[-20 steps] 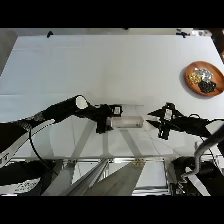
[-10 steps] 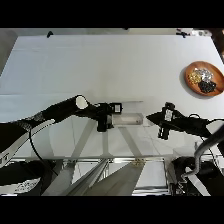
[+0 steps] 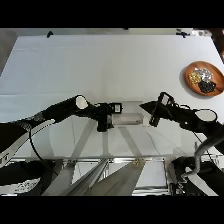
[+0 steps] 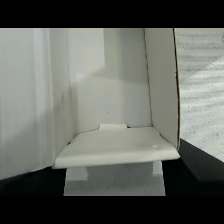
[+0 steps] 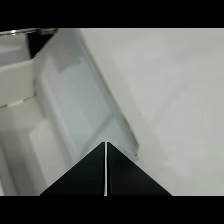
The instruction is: Fold the box and place the chain.
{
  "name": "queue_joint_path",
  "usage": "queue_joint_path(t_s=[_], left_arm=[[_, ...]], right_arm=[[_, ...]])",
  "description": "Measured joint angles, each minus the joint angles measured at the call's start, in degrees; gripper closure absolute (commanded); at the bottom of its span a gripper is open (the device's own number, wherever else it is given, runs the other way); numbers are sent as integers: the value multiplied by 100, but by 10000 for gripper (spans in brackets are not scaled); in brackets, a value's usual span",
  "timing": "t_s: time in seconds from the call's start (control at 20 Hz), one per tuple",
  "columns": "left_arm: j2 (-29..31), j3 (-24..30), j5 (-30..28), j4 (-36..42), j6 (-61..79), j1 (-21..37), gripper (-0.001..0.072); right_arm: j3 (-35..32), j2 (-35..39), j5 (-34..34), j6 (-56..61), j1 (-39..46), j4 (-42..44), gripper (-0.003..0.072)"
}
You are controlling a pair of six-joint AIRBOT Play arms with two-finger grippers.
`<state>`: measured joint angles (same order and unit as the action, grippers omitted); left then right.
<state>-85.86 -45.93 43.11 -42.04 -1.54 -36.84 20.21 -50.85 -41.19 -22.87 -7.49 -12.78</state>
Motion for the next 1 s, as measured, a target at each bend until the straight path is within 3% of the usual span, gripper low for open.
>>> queue_joint_path(t_s=[0.2,0.4,0.75,1.0], left_arm=[[2,0,0,0,-4,0,274],[0,0,-7,0,-9,0,274],[0,0,-13,-2,-2,0,274],[0,0,-11,-4,-2,0,274]], right_arm=[[0,-774,238,-398,0,968,679],[0,-1134,546,-212,0,1259,679],[2,-1235,713,586,0,629,676],[0,-839,507,737,0,459,675]])
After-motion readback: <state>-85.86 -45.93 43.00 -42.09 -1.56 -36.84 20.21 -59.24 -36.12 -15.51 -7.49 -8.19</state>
